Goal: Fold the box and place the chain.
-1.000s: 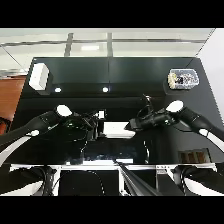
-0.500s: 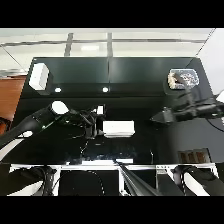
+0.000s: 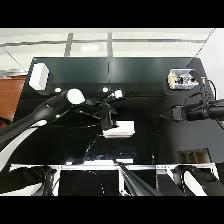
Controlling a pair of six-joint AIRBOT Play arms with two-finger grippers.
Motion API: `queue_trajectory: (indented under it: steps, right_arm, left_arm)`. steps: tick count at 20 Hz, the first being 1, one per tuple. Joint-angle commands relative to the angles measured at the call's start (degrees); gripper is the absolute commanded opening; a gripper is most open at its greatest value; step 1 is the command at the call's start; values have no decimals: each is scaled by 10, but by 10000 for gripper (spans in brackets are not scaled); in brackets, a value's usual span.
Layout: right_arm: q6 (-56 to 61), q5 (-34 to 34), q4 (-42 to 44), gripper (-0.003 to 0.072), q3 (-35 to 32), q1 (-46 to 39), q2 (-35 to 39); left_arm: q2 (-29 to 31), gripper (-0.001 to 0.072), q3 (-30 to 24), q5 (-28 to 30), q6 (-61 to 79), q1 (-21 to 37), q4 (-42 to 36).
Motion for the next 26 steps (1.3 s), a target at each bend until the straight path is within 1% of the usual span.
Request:
queue_trajectory:
  steps: [1,3,4,12,16,20,24,25,26]
  right_arm:
    - [0,-5,-17,12,0,-2,2]
    - [-3,-4,-17,12,0,-2,2]
    - [-6,-4,-17,12,0,-2,2]
    - [-15,-8,-17,13,0,-2,2]
    - [-16,-11,-17,12,0,-2,2]
    - [-16,-16,-17,13,0,-2,2]
    - [-15,-20,-17,12,0,-2,2]
    - [-15,-20,-17,13,0,-2,2]
    - [-15,-20,-17,12,0,-2,2]
  left_arm:
    - [-60,708,56,-45,-48,-25,25]
    - [-67,696,59,-69,-19,-31,33]
    - [-67,696,59,-71,-13,-33,38]
    - [-67,697,59,-68,-11,-38,43]
    - [-71,697,59,-61,-11,-62,52]
    - [-97,711,59,-57,-11,-93,107]
    - [-101,710,59,-10,-33,-122,183]
    - [-100,676,59,-5,-56,-124,200]
    - [-96,362,61,-20,-96,-122,208]
